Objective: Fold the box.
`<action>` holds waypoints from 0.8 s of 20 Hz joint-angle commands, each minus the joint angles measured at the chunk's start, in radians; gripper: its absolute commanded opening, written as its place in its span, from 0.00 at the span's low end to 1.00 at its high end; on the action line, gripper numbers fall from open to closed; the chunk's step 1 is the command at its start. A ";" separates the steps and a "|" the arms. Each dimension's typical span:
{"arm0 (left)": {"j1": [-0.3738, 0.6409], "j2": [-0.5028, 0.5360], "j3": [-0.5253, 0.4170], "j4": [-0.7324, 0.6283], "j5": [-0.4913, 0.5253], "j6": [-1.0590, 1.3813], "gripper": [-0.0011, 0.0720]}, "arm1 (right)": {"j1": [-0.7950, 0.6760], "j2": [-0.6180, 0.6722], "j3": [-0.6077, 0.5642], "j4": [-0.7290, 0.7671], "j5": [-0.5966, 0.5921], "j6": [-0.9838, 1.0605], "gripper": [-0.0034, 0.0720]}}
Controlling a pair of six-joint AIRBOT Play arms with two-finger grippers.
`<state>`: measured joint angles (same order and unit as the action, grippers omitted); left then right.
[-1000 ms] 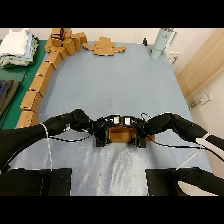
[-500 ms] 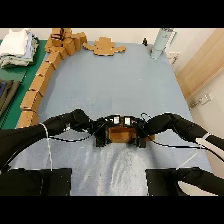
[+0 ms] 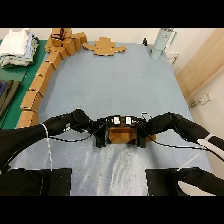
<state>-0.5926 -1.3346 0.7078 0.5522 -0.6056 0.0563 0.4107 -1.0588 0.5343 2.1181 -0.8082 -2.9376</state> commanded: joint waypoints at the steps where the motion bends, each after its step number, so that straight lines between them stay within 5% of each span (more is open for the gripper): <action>1: 0.000 0.000 0.000 0.001 0.002 0.000 0.73 | -0.022 0.062 0.000 -0.057 -0.040 0.052 1.00; 6: 0.000 0.000 0.000 0.001 0.002 0.000 0.73 | -0.089 0.193 0.000 -0.100 -0.191 0.126 1.00; 10: 0.000 0.000 0.000 0.001 0.002 0.000 0.73 | -0.101 0.308 0.000 -0.057 -0.202 0.282 1.00; 16: 0.000 0.000 0.000 0.001 0.002 0.000 0.73 | -0.100 0.399 0.000 0.015 -0.358 0.861 1.00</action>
<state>-0.5926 -1.3346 0.7082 0.5533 -0.6037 0.0566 0.3115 -0.6964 0.5339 2.1033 -1.0801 -2.3814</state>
